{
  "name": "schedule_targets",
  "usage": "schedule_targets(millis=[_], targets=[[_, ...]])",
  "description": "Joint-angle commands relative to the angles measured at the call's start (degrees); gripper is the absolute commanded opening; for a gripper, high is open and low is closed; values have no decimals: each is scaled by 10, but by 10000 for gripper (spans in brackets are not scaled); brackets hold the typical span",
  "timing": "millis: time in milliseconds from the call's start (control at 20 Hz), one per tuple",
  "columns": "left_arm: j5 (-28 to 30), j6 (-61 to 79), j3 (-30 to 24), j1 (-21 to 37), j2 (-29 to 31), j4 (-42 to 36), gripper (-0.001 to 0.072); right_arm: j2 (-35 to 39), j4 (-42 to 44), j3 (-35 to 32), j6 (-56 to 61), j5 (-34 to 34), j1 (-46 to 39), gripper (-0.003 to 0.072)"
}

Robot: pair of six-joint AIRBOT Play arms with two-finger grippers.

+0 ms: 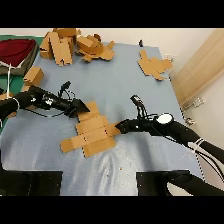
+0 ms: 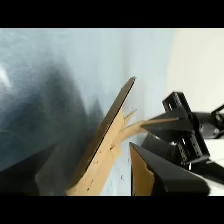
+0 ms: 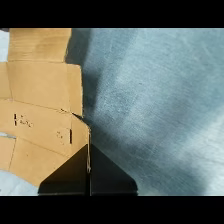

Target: Fold the box.

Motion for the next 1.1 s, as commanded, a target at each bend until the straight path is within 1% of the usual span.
schedule_targets(millis=[0,150,300,500,550,600,800,1050], targets=[[-63,42,3,0,-4,-2,514,0,0,0,4,-17,2,-2],[-71,52,3,0,-4,-1,514,0,0,0,7,-19,2,-2],[-92,54,3,-1,-12,13,514,0,0,0,9,-25,2,-2],[-90,58,3,-1,-35,12,506,0,0,0,9,-25,2,-2],[-90,67,3,-1,-37,12,342,0,0,0,10,-25,2,-1],[-90,82,3,-1,-38,12,295,0,0,0,10,-25,2,-2],[-49,93,3,-1,-38,-15,300,0,0,0,11,-25,2,-2],[-29,106,3,-1,-38,-33,301,0,0,0,11,-25,2,-1]])
